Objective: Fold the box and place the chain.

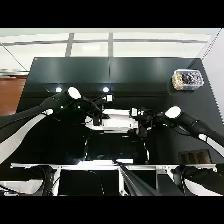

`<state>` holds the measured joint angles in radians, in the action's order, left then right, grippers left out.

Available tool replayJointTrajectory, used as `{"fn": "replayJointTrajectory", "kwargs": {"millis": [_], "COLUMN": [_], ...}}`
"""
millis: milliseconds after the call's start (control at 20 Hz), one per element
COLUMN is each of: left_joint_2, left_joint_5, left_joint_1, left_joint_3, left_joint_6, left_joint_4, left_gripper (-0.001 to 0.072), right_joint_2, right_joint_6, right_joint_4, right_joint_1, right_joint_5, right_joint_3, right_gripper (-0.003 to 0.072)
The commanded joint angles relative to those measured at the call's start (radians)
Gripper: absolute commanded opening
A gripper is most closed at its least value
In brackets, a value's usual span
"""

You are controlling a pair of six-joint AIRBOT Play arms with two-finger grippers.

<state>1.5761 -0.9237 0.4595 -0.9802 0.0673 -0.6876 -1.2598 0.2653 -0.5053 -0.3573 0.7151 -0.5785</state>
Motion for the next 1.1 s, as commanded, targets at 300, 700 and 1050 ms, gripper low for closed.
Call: {"fn": "replayJointTrajectory", "kwargs": {"millis": [300,700,1050], "left_joint_2": [0.000,0.000,0.000], "left_joint_5": [0.000,-0.001,-0.001], "left_joint_1": [0.000,0.000,0.000], "left_joint_3": [-0.001,-0.001,-0.001], "left_joint_6": [0.000,0.000,0.000], "left_joint_4": [0.000,0.000,0.000], "left_gripper": [0.0026,0.0026,0.0026], "right_joint_2": [-0.035,-0.042,-0.052], "right_joint_6": [-0.019,-0.072,-0.106], "right_joint_4": [-0.029,-0.069,-0.116], "right_joint_1": [-0.006,-0.022,-0.042], "right_joint_5": [-0.006,-0.046,-0.049], "right_joint_3": [-0.004,-0.007,-0.016], "right_gripper": [0.0698,0.0698,0.0697]}}
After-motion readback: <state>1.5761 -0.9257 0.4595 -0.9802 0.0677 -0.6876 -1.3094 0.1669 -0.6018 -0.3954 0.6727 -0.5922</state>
